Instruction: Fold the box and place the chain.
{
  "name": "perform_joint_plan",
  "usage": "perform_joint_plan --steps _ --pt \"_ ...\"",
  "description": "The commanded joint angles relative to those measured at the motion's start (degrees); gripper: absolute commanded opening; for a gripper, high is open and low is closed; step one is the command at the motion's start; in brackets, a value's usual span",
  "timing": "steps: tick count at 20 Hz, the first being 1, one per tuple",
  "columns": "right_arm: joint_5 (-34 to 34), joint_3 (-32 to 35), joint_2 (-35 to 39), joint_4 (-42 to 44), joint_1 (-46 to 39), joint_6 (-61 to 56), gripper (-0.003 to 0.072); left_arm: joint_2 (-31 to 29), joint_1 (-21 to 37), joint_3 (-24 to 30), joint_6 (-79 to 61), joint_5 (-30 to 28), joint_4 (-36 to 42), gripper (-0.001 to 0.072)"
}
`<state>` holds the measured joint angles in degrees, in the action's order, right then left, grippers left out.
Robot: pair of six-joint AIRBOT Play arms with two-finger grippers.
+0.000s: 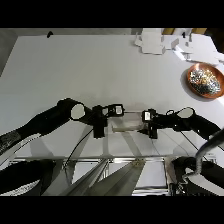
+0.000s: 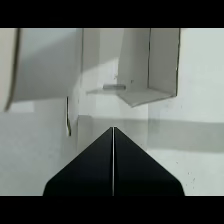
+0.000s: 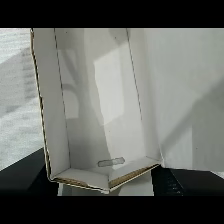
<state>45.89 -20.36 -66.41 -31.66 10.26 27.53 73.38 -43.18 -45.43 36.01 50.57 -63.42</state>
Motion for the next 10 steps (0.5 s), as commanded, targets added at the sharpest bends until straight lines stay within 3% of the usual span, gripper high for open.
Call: perform_joint_plan --steps 1,4,8,10 --pt "0.0 0.0 0.0 0.0 0.0 0.0 0.0268 0.7 1.7 0.9 1.3 2.3 -1.8 0.0003" --pt "0.0 0.0 0.0 0.0 0.0 0.0 0.0268 0.8 2.8 2.0 -2.9 1.2 -1.7 0.0042" --pt "0.0 0.0 0.0 0.0 0.0 0.0 0.0268 0.8 2.8 2.1 -12.5 -1.5 -1.1 0.0311" --pt "0.0 0.0 0.0 0.0 0.0 0.0 0.0268 0.8 2.6 2.1 -17.8 -2.5 1.0 0.0345"
